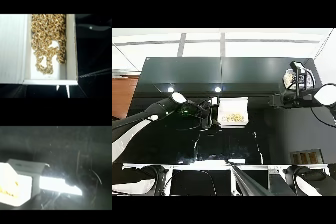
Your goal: Fold the box and place the chain.
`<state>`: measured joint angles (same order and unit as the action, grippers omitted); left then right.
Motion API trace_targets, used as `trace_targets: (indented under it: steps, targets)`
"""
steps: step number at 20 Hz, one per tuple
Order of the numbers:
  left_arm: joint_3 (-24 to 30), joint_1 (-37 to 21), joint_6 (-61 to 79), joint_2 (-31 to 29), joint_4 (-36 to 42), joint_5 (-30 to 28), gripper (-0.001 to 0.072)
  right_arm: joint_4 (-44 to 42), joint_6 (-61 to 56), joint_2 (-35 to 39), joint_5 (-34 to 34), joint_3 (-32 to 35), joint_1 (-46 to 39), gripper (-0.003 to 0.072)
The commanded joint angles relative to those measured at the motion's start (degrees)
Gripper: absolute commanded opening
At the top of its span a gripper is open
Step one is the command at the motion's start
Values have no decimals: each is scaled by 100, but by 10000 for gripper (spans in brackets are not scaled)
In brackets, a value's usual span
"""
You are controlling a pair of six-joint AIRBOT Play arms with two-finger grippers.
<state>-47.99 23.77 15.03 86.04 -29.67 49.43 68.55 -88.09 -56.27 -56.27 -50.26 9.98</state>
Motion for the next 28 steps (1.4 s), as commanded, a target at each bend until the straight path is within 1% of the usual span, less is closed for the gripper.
trace_targets:
  steps: [1, 3, 4, 5, 7, 9, 11, 12, 15, 17, 19, 22, 24, 28]
  targets:
    - [-7, 13, 0, 4, 15, -103, 404, -442, 81, -387, 1235, 35, 323, 717]
    - [-7, 13, 0, 4, 15, -103, 404, -1014, 293, -944, 2105, -120, 448, 717]
    - [-7, 13, 0, 4, 15, -103, 404, -1307, 380, -1311, 2203, -332, 446, 716]
    - [-7, 13, 0, 4, 15, -103, 404, -1633, 632, -1729, 2109, -619, 459, 716]
    - [-7, 13, 0, 4, 15, -103, 404, -2052, 1419, -2376, 1655, -1064, 575, 712]
    - [-7, 13, 0, 4, 15, -107, 403, -2153, 2577, -2669, 1038, -1215, 737, 711]
    - [-7, 13, 0, 4, 15, -109, 404, -2063, 4030, -2575, 321, -1231, 745, 711]
    - [-7, 13, 0, 4, 15, -109, 403, -1961, 4478, -2472, 37, -1252, 721, 711]
    - [-7, 13, 0, 4, 15, -105, 404, -1735, 5689, -2087, -529, -1257, 708, 711]
    - [-7, 13, 0, 4, 17, -105, 404, -1764, 5928, -2070, -997, -1217, 726, 711]
    - [-7, 13, -2, 4, 17, -96, 404, -1777, 6043, -2072, -946, -984, 811, 711]
    - [-7, 13, -2, 4, 17, -96, 404, -1773, 6432, -2074, -531, -682, 999, 711]
    - [-7, 13, -2, 4, 17, -96, 404, -1779, 6673, -2072, -369, -669, 1115, 711]
    - [-7, 13, -2, 4, 17, -96, 404, -1792, 6835, -2072, -431, -669, 1255, 711]
